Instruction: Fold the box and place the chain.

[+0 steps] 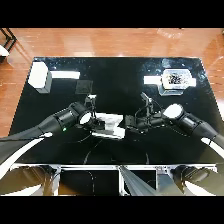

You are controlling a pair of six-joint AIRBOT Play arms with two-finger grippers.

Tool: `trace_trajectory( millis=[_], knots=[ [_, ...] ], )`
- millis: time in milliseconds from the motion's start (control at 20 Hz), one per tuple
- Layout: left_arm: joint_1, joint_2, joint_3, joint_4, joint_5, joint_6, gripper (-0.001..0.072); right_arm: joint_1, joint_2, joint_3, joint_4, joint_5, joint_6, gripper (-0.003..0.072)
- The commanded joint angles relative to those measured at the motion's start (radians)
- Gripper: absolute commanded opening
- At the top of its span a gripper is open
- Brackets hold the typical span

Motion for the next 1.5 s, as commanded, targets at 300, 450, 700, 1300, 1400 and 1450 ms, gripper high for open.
trace_trajectory(
  millis=[300,450,700,1300,1400,1450],
  knots=[
    [-0.001,-0.001,0.0,0.0,-0.001,0.0,0.0028,0.119,-0.001,0.028,-0.18,-0.115,0.161,0.0589],
    [-0.001,-0.001,0.0,0.0,-0.001,0.0,0.0028,0.139,-0.001,0.063,-0.272,-0.123,0.232,0.059],
    [-0.001,-0.001,0.0,0.0,-0.001,0.0,0.0028,0.148,-0.001,0.096,-0.316,-0.108,0.248,0.0663],
    [-0.001,-0.001,0.0,0.0,0.0,0.0,0.0028,0.155,-0.012,0.105,-0.442,-0.031,0.274,0.0589],
    [-0.001,-0.001,0.0,0.0,0.0,0.0,0.0028,0.187,-0.027,0.105,-0.442,-0.068,0.281,0.057],
    [-0.001,-0.001,0.0,0.0,0.0,0.0,0.0028,0.207,-0.032,0.105,-0.442,-0.104,0.288,0.055]
  ],
)
